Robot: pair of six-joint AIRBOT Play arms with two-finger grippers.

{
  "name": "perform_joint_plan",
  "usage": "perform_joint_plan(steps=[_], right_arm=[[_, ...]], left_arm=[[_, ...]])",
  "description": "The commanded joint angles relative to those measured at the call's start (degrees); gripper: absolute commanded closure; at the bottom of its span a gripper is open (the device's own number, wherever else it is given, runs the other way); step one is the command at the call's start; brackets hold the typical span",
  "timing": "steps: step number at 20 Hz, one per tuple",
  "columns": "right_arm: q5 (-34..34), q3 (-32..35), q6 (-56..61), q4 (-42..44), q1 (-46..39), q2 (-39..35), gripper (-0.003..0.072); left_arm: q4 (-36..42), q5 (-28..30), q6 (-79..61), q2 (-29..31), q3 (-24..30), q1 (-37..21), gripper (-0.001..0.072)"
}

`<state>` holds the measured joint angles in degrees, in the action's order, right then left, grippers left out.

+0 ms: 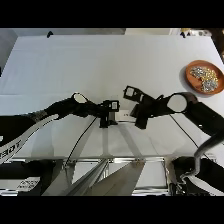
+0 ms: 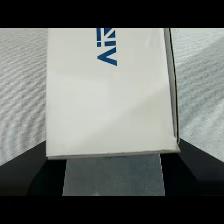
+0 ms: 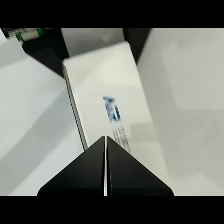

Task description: Fold the box and place the chain.

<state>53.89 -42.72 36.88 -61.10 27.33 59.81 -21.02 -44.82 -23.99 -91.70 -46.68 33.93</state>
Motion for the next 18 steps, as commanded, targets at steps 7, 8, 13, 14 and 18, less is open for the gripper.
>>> perform_joint_plan(steps=[7,8,13,14,18], right_arm=[[8.0,0.7,4.7,-5.4,-8.9,-1.3,0.0671],[8.1,1.2,4.7,-4.4,-8.9,-1.0,0.0671],[8.0,3.8,4.6,-3.3,-8.9,-0.7,0.0671],[8.0,3.8,4.6,-2.7,-8.9,-0.7,0.0671],[8.0,3.8,4.6,-2.0,-8.8,-0.7,0.0671]], left_arm=[[0.0,0.0,0.0,0.0,0.0,0.0,0.0504],[0.0,0.0,0.0,0.0,0.0,0.0,0.0504],[0.0,0.0,0.0,0.0,0.0,0.0,0.0504],[0.0,0.0,0.0,0.0,0.0,0.0,0.0504],[0.0,0.0,0.0,0.0,0.0,0.0,0.0504]])
